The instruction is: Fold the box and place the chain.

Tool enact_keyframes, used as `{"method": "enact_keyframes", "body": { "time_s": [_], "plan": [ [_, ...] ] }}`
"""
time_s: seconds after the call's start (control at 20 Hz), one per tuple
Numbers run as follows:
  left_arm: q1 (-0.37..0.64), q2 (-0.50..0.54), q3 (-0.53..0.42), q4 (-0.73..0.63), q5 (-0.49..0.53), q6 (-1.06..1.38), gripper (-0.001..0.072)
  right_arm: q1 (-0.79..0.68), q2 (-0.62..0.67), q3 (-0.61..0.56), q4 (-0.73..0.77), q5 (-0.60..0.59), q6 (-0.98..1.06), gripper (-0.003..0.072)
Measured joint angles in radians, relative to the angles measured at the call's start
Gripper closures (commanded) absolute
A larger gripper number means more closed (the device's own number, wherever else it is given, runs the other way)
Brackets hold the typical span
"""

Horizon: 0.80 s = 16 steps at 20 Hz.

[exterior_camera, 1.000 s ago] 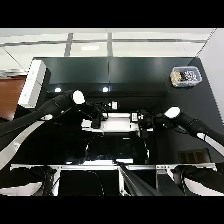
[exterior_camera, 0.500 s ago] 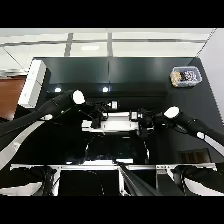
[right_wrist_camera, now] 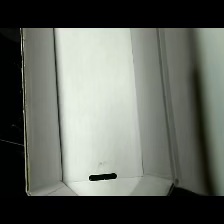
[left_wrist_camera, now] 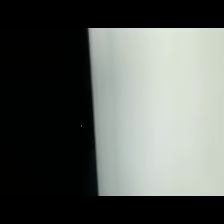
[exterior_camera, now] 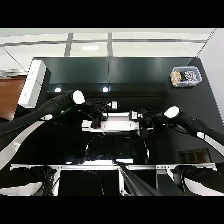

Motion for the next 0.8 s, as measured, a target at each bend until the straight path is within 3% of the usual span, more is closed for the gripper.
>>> {"method": "enact_keyframes", "body": {
  "time_s": [0.8],
  "plan": [
    [0.000,0.000,0.000,0.000,0.000,0.000,0.0683,0.002,-0.016,0.018,-0.035,0.004,0.050,-0.0015]
  ]
}}
